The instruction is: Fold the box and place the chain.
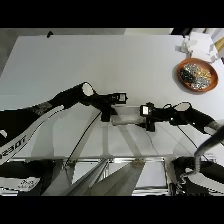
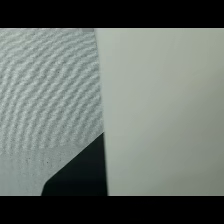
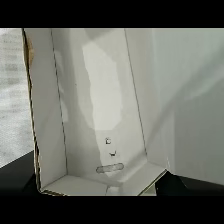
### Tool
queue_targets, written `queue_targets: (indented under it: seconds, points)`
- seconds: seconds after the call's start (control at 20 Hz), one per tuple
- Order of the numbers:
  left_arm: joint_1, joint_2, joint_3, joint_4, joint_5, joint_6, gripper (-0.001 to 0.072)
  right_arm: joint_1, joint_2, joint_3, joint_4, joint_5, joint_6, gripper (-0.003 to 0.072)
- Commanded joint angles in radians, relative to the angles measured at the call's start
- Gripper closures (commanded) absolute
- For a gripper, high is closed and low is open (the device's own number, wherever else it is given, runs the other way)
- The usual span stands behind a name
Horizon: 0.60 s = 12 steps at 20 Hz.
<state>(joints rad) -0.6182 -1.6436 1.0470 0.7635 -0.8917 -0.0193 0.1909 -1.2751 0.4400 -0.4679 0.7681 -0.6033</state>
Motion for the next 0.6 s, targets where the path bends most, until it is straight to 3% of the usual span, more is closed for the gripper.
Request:
queue_targets:
  seconds: [0.0, 0.25, 0.4, 0.45, 0.55]
  points:
    - [-0.001, 0.000, 0.000, 0.000, 0.001, 0.000, 0.0697, 0.000, 0.000, 0.000, -0.005, -0.001, 0.000, 0.0284]
    - [-0.001, 0.000, 0.000, 0.000, 0.001, 0.000, 0.0697, 0.000, 0.003, 0.000, 0.002, 0.010, 0.019, 0.0262]
    - [-0.001, 0.000, 0.000, 0.000, 0.000, 0.000, 0.0697, 0.000, 0.004, 0.000, 0.043, 0.014, 0.018, 0.0112]
    - [0.000, 0.000, 0.000, 0.000, 0.001, 0.000, 0.0697, 0.000, 0.004, 0.000, 0.064, 0.019, 0.018, 0.0003]
    - [-0.001, 0.000, 0.000, -0.001, 0.001, 0.000, 0.0697, 0.000, 0.004, 0.000, 0.072, 0.035, 0.018, -0.0012]
